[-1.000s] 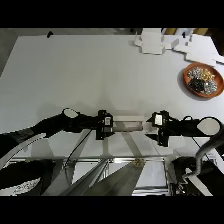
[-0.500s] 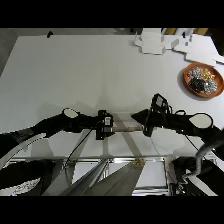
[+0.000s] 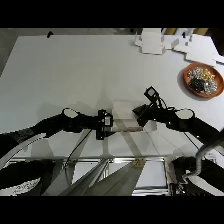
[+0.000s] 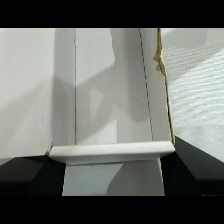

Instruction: Fold the box and place the chain.

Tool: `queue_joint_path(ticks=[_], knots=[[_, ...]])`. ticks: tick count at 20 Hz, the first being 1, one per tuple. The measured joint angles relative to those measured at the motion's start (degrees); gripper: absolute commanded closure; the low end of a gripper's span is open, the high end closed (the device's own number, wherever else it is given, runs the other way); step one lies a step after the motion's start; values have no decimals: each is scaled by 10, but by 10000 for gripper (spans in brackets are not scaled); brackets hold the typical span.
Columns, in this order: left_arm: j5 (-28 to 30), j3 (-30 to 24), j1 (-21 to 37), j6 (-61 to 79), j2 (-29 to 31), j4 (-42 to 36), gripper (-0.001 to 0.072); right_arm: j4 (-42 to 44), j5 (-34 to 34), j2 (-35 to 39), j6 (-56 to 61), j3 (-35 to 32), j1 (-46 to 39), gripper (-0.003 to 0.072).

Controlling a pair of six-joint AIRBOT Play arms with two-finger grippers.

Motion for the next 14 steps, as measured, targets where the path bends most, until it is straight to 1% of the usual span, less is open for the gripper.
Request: queue_joint_path(ticks=[2, 4, 8, 11, 12, 13, 14], knots=[[0, 0, 0, 0, 0, 1, 698, -38, 17, 24, 34, 19, 0, 666], [-1, 0, 0, 0, 0, 2, 698, -104, 38, 56, 88, 40, 0, 666], [-1, 0, 0, 0, 0, 1, 698, -293, 105, 122, 194, 63, 0, 666], [-1, 0, 0, 0, 0, 1, 698, -439, 176, 146, 227, 68, 0, 660], [-1, 0, 0, 0, 0, 1, 698, -477, 196, 150, 232, 69, 0, 577], [-1, 0, 0, 0, 0, 1, 698, -514, 214, 153, 237, 69, 0, 451], [-1, 0, 0, 0, 0, 1, 698, -545, 227, 155, 238, 70, 0, 387]])
